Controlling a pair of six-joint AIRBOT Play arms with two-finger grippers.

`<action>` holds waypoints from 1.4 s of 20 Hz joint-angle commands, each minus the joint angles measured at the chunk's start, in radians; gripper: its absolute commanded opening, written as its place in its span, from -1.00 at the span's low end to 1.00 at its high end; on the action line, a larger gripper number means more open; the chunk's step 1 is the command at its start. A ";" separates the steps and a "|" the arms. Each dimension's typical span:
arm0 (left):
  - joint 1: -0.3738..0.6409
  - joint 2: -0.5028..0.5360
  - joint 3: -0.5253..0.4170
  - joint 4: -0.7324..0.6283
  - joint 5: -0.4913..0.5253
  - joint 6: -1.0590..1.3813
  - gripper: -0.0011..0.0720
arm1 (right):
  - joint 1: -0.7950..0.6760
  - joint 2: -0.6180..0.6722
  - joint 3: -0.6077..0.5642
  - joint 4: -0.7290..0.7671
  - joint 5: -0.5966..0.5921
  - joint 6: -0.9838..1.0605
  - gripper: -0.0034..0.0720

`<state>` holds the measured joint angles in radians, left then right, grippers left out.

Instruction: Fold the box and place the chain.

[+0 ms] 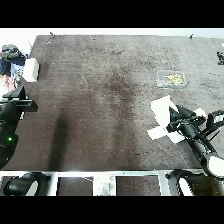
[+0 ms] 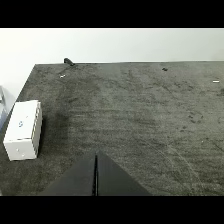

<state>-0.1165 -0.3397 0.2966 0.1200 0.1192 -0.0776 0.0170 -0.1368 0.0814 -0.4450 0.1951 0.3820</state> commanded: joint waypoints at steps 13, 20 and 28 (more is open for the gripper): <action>0.001 0.001 -0.002 0.000 0.000 0.000 -0.94 | -0.170 -0.424 0.355 0.027 -0.076 0.050 0.10; 0.001 0.001 -0.002 0.000 0.000 0.000 -0.94 | -0.745 -1.013 0.838 -0.222 0.732 0.176 0.15; 0.001 0.000 -0.002 0.000 0.000 0.000 -0.94 | -0.835 -1.479 1.403 -0.675 1.174 0.268 0.34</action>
